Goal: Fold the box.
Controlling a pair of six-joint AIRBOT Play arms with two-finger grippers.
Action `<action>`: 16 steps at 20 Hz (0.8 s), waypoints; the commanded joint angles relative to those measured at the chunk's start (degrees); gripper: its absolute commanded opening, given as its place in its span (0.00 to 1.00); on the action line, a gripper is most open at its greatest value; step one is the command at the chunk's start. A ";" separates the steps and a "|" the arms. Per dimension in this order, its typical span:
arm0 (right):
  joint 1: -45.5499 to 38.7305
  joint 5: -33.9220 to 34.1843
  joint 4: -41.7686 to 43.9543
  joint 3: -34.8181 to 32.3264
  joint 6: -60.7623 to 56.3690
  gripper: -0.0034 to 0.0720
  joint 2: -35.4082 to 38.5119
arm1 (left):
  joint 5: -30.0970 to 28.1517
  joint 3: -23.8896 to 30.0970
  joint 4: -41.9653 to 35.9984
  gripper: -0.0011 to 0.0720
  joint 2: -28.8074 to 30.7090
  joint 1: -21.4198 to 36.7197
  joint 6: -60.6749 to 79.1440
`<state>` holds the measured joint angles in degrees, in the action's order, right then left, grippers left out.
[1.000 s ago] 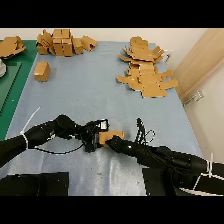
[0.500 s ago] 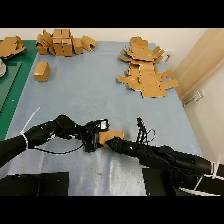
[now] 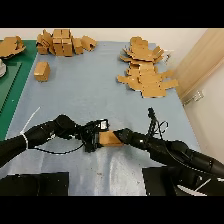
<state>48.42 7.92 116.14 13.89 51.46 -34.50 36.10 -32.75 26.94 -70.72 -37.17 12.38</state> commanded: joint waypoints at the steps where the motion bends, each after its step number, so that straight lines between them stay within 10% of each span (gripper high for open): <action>1: -9.25 12.33 -7.69 0.26 -0.02 0.05 1.36 | 0.00 -0.04 0.02 0.50 0.00 0.00 0.04; 16: -12.59 19.80 -8.79 0.92 -0.74 0.05 1.31 | -1.44 -0.04 -0.28 0.50 0.00 0.00 0.07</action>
<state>35.94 27.49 107.33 14.76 51.16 -33.19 35.20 -32.75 26.74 -70.72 -37.17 12.40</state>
